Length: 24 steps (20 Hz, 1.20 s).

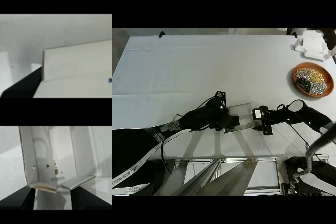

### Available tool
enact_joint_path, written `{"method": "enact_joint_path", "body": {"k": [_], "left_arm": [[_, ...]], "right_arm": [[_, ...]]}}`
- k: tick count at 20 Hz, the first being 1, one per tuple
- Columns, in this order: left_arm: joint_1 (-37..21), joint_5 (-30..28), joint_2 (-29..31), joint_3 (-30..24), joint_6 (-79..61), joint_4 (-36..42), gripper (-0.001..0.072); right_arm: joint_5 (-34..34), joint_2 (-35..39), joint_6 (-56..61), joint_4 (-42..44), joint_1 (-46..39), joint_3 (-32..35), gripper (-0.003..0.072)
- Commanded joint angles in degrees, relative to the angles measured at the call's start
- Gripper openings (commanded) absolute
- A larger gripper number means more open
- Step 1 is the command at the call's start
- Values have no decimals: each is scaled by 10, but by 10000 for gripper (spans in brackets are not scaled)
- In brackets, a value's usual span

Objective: Fold the box and place the chain.

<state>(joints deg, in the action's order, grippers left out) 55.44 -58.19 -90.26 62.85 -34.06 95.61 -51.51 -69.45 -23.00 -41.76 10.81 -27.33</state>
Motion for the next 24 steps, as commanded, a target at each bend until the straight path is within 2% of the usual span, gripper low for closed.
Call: {"method": "enact_joint_path", "body": {"k": [1,8,11,16,19,20,21,24], "left_arm": [[-3,6,15,1,-6,-1,457],[-15,-5,51,1,-9,-1,458],[-23,-25,80,1,-120,-1,458],[-54,-53,183,-24,-389,9,458],[-99,-38,261,-94,-689,67,462],[-117,-23,287,-132,-822,108,550],[-133,4,306,-170,-929,143,676],[-160,105,311,-266,-1182,241,697]], "right_arm": [[-1,0,0,-1,0,0,421],[-1,0,0,-1,0,0,421],[-1,0,0,-1,0,0,421],[-1,0,0,-1,0,0,421],[-1,0,0,-1,0,0,421],[-1,0,0,-1,0,0,421],[-1,0,0,-1,0,0,421],[-1,0,0,-1,0,0,421]]}}
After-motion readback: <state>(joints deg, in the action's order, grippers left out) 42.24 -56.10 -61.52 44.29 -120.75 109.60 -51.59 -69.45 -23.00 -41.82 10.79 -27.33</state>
